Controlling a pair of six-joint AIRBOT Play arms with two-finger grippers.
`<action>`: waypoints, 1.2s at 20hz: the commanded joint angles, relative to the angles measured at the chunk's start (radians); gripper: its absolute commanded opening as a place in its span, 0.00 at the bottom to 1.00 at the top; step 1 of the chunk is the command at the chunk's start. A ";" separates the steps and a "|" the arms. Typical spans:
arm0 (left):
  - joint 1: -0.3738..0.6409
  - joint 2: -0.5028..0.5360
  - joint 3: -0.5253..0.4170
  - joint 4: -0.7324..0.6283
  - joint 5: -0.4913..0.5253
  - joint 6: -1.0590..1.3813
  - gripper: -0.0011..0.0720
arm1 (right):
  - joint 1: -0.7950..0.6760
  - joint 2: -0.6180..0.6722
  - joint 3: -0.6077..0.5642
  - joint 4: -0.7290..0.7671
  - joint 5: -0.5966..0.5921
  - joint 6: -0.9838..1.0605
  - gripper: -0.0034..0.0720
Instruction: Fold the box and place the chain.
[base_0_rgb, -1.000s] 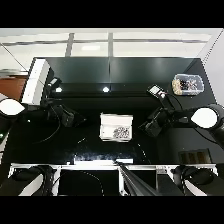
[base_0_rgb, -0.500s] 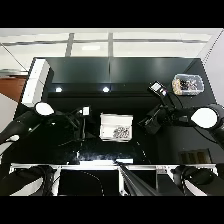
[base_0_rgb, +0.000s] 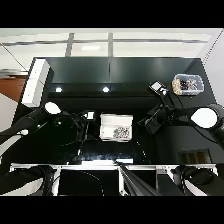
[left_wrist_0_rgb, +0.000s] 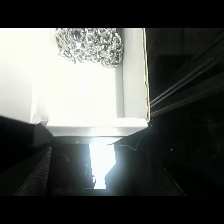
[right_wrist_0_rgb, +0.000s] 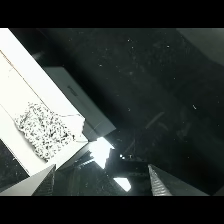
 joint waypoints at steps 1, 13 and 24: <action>-0.016 -0.037 0.005 -0.004 0.008 0.008 0.98 | 0.000 0.001 0.000 0.000 -0.001 0.000 0.94; -0.040 -0.039 0.028 -0.033 0.014 -0.020 0.98 | 0.000 0.001 0.000 0.000 -0.001 0.000 0.94; -0.085 -0.062 0.031 -0.077 0.052 -0.035 0.97 | 0.000 0.001 0.000 0.000 -0.001 0.000 0.94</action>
